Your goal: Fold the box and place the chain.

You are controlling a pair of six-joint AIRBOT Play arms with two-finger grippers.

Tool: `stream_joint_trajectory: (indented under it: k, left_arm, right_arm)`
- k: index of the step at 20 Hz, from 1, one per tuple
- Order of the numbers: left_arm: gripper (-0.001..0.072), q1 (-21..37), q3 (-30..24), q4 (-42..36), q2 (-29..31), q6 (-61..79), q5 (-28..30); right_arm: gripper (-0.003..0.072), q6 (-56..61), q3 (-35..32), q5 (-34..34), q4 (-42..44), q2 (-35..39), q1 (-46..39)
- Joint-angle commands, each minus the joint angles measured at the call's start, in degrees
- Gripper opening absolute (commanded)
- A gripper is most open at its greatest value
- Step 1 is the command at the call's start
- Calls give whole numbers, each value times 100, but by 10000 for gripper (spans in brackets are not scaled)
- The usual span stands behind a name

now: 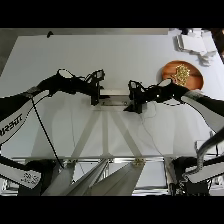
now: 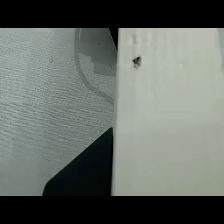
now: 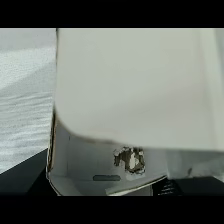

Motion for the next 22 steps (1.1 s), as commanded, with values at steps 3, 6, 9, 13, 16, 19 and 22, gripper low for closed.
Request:
stream_joint_trajectory:
  k: [3, 6, 9, 13, 16, 19, 22]
  left_arm:
    - [9, -2, -2, -96, -4, 0, 2]
    - [9, -2, -2, -186, -4, -136, -81]
    - [50, -2, -2, -190, -2, -131, -125]
    - [277, 11, -2, -186, -4, -131, -122]
    - [277, 92, -2, 20, 39, -157, -157]
    - [277, 352, -2, 444, 223, -269, -387]
    - [276, 723, -2, 962, 535, -328, -815]
  right_arm:
    - [540, -2, 2, 4, 2, -2, 7]
    - [540, -2, 2, 4, 2, -2, 7]
    - [540, -2, 2, 4, 2, -2, 7]
    - [540, -2, 2, 4, 2, -2, 7]
    - [540, -2, 2, 4, 2, -2, 7]
    - [540, -2, 2, 4, 2, -2, 7]
    - [540, -2, 2, 4, 2, -2, 7]
